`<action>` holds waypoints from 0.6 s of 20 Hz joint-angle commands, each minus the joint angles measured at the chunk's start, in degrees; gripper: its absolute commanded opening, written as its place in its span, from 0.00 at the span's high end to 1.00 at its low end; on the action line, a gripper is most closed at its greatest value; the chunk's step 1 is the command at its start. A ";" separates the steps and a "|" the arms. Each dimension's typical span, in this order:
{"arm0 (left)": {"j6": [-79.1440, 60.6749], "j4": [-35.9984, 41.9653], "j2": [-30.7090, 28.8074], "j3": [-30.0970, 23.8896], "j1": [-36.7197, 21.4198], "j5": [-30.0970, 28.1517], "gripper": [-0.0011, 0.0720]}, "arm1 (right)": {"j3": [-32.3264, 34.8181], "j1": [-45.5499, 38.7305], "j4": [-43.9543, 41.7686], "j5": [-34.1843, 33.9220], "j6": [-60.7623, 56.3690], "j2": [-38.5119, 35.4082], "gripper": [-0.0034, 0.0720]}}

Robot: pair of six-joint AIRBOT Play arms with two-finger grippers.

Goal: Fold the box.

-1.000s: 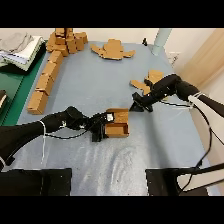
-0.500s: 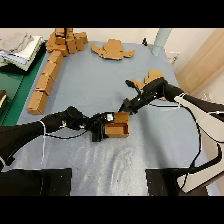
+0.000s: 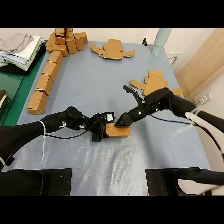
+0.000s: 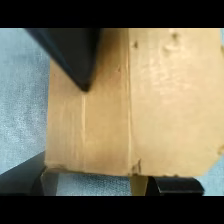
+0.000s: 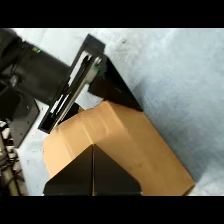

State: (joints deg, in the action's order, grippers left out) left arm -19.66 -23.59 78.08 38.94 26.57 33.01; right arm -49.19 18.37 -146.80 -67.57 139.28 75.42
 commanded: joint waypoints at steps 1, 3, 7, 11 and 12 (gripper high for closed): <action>0.02 -0.02 0.04 0.04 0.00 0.00 0.42 | 6.93 4.46 4.92 11.74 5.60 -9.07 0.95; 0.00 0.00 0.04 0.04 0.02 0.02 0.42 | 10.12 9.11 11.89 21.42 8.48 -14.10 0.95; 0.00 0.00 0.04 0.04 0.02 0.00 0.42 | 13.90 17.97 26.67 35.74 11.34 -19.80 0.95; 0.02 -0.02 0.04 0.04 0.00 0.00 0.42 | 15.82 24.70 31.67 37.18 11.26 -21.44 0.95; 0.00 -0.02 0.04 0.04 0.00 0.02 0.42 | 16.65 25.97 32.79 37.46 11.26 -22.29 0.95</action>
State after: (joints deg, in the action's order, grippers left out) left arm -19.66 -23.59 78.11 38.94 26.57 33.04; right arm -34.41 39.97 -119.66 -33.91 149.97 55.22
